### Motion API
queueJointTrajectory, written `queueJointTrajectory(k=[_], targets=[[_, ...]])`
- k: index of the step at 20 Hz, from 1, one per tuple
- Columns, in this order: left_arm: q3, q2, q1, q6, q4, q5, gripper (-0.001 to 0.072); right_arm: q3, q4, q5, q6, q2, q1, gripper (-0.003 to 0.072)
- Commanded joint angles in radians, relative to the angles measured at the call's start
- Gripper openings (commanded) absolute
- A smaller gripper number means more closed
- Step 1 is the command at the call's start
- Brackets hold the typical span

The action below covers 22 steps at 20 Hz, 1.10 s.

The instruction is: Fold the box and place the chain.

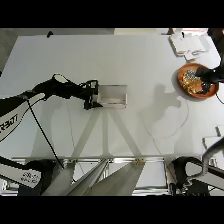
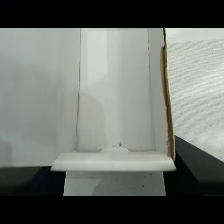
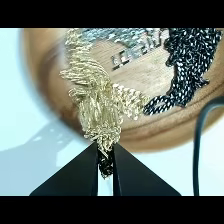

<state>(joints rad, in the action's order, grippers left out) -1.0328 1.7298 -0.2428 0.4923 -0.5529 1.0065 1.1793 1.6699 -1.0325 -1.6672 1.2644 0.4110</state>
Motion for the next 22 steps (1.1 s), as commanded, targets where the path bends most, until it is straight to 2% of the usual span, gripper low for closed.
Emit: queueJointTrajectory(k=[1, 5, 9, 22], targets=[[0.000, 0.000, 0.000, 0.000, 0.000, 0.000, 0.0336, 0.000, 0.001, -0.124, 0.027, -0.117, -0.070, 0.0009], [0.000, 0.000, 0.000, 0.000, 0.000, 0.000, 0.0336, -0.003, 0.000, -0.229, 0.027, -0.184, -0.165, 0.0009], [0.000, 0.000, 0.000, 0.000, 0.000, 0.000, 0.0336, -0.003, -0.001, -0.282, 0.027, -0.201, -0.281, 0.0009], [0.000, 0.000, 0.000, 0.000, 0.000, 0.000, 0.0336, -0.005, -0.008, -0.252, -0.101, -0.186, -0.741, 0.0009]])
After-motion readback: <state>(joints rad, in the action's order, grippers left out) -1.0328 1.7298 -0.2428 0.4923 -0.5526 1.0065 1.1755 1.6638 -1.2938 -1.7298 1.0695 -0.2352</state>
